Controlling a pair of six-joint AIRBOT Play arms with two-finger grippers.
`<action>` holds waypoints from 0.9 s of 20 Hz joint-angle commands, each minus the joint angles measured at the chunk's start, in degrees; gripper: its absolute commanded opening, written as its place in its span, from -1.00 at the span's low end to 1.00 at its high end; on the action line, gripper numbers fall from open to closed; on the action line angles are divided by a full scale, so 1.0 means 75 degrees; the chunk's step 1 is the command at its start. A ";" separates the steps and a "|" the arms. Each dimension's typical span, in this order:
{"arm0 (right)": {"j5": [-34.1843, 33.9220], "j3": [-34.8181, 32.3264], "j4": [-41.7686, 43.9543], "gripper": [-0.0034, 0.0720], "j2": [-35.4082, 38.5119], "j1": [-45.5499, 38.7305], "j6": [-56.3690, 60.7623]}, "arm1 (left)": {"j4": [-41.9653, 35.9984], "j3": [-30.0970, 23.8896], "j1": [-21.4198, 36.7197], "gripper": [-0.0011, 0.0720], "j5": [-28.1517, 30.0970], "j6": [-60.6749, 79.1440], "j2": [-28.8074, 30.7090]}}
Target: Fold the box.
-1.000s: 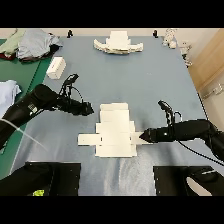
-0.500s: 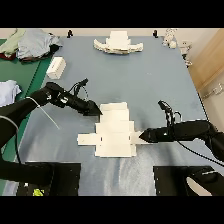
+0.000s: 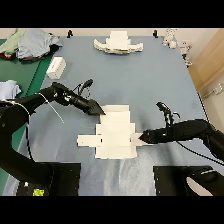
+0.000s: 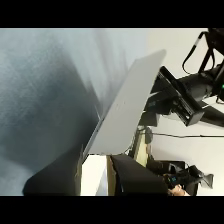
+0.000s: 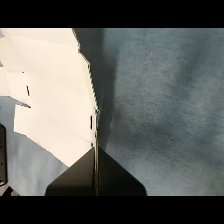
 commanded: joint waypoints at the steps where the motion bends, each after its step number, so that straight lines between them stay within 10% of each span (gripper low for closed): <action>1: -0.0009 -0.0006 0.0000 -0.91 -0.0108 0.0009 0.0000 | 0.0198 0.0076 -0.0131 -0.39 -0.0353 0.0204 -0.0067; 13: -0.0006 -0.0003 0.0000 -0.91 -0.0105 0.0009 -0.0003 | 0.0629 0.0076 -0.0702 -0.40 -0.0224 0.0367 -0.0067; 15: -0.0006 -0.0003 0.0000 -0.91 -0.0105 0.0009 -0.0003 | 0.0632 0.0076 -0.0702 -0.94 -0.0224 0.0484 -0.0067; 18: -0.0003 -0.0003 -0.0012 -0.91 -0.0105 0.0009 -0.0006 | 0.0612 0.0076 -0.0702 -0.94 -0.0233 0.0580 -0.0067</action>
